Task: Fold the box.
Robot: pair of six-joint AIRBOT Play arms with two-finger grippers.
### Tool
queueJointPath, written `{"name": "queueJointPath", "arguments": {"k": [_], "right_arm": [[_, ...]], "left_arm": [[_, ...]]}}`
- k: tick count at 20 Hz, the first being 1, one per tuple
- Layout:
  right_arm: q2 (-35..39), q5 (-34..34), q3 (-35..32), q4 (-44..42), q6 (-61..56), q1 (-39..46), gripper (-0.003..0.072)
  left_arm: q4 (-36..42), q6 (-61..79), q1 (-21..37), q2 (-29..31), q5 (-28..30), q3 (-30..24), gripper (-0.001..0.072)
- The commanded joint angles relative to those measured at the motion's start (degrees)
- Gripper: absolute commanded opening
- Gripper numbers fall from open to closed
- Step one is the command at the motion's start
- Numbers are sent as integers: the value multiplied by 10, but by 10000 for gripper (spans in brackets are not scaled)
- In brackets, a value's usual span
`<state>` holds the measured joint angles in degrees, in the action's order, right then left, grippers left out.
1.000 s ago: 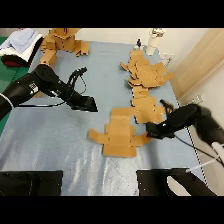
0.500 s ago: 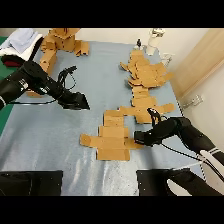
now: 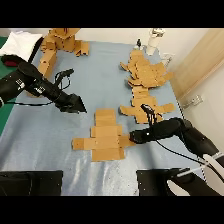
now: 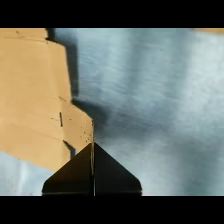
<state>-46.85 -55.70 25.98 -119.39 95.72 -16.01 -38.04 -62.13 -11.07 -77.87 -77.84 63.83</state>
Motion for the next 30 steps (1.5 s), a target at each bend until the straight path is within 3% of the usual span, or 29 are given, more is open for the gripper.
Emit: {"name": "queueJointPath", "arguments": {"k": [1,8,13,18,19,20,24,26,30], "right_arm": [[56,45,-22,-22,71,-24,0],[69,133,-55,-21,74,-94,1],[69,132,-55,-24,72,-95,0],[69,132,-55,-24,67,-95,0],[69,132,-55,-24,67,-95,0],[69,132,-55,-24,67,-95,0],[69,132,-55,-24,67,-95,0],[69,132,-55,-24,67,-95,0],[69,132,-55,-23,67,-95,0]], "left_arm": [[26,41,17,-19,-26,-26,607],[96,120,14,-89,0,-71,607],[154,190,-32,-138,7,-71,579],[157,224,-44,-147,13,-71,565],[157,235,-44,-147,12,-71,371],[158,248,-45,-147,12,-71,301],[158,256,-45,-147,14,-71,300],[157,259,-45,-147,14,-71,224],[157,264,-45,-147,17,-71,224]]}}
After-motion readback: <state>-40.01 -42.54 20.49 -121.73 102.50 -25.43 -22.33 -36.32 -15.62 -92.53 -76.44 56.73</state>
